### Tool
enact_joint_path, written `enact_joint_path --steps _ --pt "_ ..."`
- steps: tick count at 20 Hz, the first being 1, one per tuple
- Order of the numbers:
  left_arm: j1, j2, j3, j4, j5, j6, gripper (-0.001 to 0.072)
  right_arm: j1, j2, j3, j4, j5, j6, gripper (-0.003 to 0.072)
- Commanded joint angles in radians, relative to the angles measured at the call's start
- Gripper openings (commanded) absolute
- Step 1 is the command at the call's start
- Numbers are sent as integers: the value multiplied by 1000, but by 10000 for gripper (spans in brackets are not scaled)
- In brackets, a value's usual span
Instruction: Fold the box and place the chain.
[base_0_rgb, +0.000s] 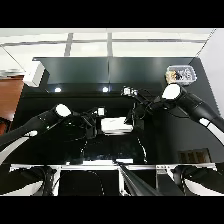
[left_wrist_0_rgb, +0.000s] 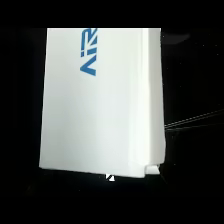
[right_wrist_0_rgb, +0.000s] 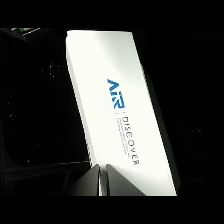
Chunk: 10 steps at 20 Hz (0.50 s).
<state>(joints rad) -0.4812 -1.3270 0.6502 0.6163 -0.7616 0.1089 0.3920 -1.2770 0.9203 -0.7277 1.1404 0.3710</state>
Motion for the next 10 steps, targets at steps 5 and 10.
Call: enact_joint_path --steps 5,10 --pt "-1 0 0 0 -1 0 399 1 14 0 -17 -7 4 16" --pt "-1 0 0 0 -1 0 399 1 11 -2 -40 -55 18 16"
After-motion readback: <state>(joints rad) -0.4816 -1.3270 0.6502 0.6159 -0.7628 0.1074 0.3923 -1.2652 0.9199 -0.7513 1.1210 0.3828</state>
